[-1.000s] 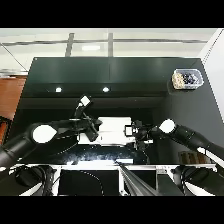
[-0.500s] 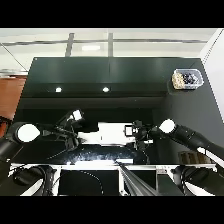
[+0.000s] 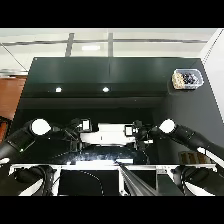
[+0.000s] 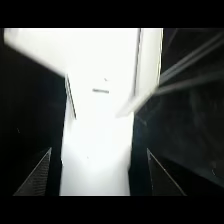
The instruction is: Fold the box and place the chain.
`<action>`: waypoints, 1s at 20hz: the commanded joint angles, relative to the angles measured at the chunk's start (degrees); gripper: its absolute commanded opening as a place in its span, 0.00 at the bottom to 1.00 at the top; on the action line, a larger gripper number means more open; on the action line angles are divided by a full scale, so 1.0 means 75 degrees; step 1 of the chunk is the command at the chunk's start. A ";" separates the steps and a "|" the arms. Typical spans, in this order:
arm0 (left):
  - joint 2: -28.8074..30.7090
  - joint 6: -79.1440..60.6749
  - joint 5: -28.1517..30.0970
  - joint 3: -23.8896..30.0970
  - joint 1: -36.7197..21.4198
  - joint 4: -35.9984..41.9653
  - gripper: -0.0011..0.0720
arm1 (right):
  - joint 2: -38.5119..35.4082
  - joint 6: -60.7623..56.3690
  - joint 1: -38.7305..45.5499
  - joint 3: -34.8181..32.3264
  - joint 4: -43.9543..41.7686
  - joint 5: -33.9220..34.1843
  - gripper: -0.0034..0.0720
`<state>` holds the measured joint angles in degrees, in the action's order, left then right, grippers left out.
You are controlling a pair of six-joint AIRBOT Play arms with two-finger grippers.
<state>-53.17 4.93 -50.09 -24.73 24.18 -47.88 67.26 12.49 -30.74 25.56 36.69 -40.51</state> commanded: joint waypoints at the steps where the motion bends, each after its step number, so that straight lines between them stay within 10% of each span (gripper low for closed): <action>1: -0.0361 -0.0845 0.0204 0.0006 0.0017 0.0729 0.95 | 0.0006 -0.0003 -0.0009 0.0000 -0.0006 0.0000 0.52; 9: -0.0460 -0.0889 0.0720 0.0009 0.0586 0.0714 0.68 | 0.0006 -0.0003 -0.0009 0.0000 -0.0006 0.0000 0.52; 14: -0.0621 -0.0886 0.0746 0.0009 0.0775 0.0743 0.67 | 0.0006 -0.0003 -0.0009 0.0000 -0.0006 0.0000 0.52; 16: -0.0662 -0.0892 0.0836 0.0009 0.0775 0.0737 0.40 | 0.0006 -0.0003 -0.0009 0.0000 -0.0006 0.0003 0.52; 20: -0.0790 -0.0889 0.0880 0.0006 0.0775 0.0746 0.39 | 0.0006 -0.0003 -0.0009 0.0000 -0.0006 0.0000 0.52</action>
<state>-58.46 -1.76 -43.97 -24.69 29.91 -42.37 67.26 12.45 -30.74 25.56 36.62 -40.51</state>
